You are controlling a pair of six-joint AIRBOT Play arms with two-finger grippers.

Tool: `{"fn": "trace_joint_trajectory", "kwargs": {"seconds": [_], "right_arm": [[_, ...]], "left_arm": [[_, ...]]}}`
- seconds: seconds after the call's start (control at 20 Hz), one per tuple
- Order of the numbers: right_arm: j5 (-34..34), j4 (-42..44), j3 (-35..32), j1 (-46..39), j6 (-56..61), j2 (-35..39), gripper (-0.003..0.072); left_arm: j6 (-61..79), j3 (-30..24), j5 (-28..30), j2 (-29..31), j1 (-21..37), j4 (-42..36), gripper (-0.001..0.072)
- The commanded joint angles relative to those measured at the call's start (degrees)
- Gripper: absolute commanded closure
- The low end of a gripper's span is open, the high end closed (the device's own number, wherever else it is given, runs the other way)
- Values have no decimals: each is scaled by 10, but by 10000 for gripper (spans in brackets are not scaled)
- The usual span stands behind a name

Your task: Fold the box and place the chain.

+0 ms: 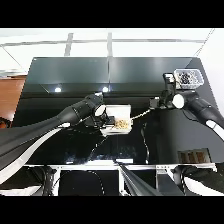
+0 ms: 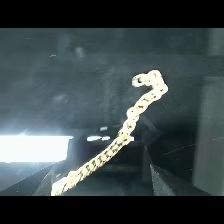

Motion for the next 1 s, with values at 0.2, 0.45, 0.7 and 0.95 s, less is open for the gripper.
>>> {"fn": "trace_joint_trajectory", "kwargs": {"seconds": [0.2, 0.45, 0.7, 0.95], "right_arm": [[-7, -158, 21, 54, 310, -67, 110], [-8, -155, 21, 54, 309, -78, 208], [0, -140, 21, 54, 306, -81, 295], [38, -125, 21, 54, 205, -67, 671]], "left_arm": [[0, 0, 0, 0, 0, 0, 680], [0, 0, 0, 0, 0, 0, 680], [0, 0, 0, 0, 0, 0, 680], [0, 0, 0, 0, 0, 0, 680]]}}
